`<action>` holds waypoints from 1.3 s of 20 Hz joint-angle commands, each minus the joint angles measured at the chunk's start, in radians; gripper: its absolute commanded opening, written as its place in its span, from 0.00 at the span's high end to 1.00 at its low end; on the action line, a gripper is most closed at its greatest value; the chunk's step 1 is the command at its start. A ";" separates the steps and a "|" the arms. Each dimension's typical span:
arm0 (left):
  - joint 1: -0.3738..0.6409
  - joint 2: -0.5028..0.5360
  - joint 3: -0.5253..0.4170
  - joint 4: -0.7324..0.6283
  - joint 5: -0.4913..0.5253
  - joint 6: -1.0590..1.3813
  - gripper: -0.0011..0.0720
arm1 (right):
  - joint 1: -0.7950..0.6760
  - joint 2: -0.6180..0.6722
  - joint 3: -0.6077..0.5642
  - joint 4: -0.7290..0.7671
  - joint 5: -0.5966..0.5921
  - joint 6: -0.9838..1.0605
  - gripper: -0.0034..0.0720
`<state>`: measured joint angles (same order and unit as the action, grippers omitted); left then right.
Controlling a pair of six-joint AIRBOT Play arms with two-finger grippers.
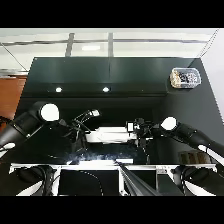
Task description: Fold the box and place the chain.
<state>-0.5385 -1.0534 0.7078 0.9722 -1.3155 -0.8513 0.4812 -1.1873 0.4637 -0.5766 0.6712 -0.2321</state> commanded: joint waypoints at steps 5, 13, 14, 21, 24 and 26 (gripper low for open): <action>-0.009 -0.028 -0.128 -0.635 0.692 0.077 0.95 | 0.001 -0.001 -0.001 0.000 0.001 0.000 0.47; -0.018 -0.159 -0.124 -0.476 0.809 0.089 0.95 | 0.001 -0.001 -0.001 0.000 0.000 0.000 0.47; -0.032 -0.172 -0.111 -0.407 0.796 0.089 0.95 | 0.001 -0.001 -0.001 0.000 0.000 0.000 0.47; -0.070 -0.209 -0.007 -0.073 0.664 0.008 0.95 | 0.001 -0.001 -0.001 0.000 0.000 0.000 0.47; -0.057 -0.190 0.085 0.136 0.500 -0.057 0.95 | 0.001 -0.001 -0.001 0.000 0.000 0.000 0.47; -0.029 -0.137 0.122 0.252 0.394 -0.100 0.95 | 0.001 -0.001 -0.001 0.000 0.001 0.000 0.47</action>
